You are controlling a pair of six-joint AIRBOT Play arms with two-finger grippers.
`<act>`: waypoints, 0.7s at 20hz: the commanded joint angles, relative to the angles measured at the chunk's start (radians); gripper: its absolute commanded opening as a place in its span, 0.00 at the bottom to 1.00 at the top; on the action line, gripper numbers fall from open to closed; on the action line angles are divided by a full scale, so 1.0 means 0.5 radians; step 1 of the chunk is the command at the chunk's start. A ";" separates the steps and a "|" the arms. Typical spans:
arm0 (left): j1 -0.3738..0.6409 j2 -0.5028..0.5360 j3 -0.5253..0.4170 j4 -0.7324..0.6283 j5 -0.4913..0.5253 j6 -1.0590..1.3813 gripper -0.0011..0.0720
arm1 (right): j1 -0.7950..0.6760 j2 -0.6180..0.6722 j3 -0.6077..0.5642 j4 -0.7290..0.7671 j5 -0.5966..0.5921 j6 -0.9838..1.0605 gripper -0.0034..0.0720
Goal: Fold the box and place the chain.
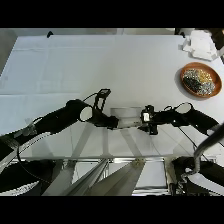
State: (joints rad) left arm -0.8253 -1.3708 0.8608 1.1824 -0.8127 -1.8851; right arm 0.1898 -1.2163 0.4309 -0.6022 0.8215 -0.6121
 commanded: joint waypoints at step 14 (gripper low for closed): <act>-0.085 -0.376 0.636 0.284 -0.762 -0.425 0.49 | 0.000 0.002 -0.001 -0.001 0.002 0.002 0.60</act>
